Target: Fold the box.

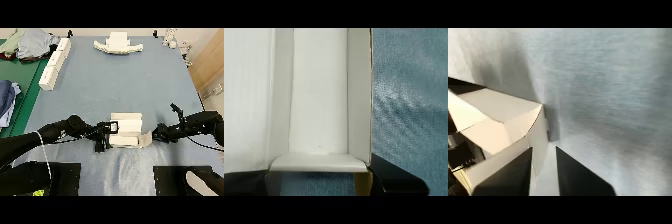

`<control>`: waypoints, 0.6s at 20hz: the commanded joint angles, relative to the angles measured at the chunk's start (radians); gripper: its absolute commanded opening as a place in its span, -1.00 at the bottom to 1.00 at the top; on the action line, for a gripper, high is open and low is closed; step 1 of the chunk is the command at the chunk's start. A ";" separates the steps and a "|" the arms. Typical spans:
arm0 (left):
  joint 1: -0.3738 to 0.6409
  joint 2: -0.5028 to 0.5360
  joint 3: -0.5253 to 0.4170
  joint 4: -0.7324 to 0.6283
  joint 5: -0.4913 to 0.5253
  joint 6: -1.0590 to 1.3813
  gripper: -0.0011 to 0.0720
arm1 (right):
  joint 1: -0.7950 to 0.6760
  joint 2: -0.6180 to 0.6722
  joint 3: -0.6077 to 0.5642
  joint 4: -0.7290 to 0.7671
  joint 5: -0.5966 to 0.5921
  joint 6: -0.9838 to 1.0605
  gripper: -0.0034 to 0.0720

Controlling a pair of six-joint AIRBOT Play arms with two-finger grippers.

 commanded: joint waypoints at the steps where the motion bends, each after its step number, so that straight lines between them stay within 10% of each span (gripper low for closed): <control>1: 0.000 0.000 0.000 0.000 0.000 0.000 0.46 | 0.034 0.024 0.006 0.037 -0.034 0.005 0.14; 12: 0.000 0.000 0.000 0.000 0.000 0.000 0.46 | 0.341 0.020 0.068 -0.060 0.187 0.212 0.22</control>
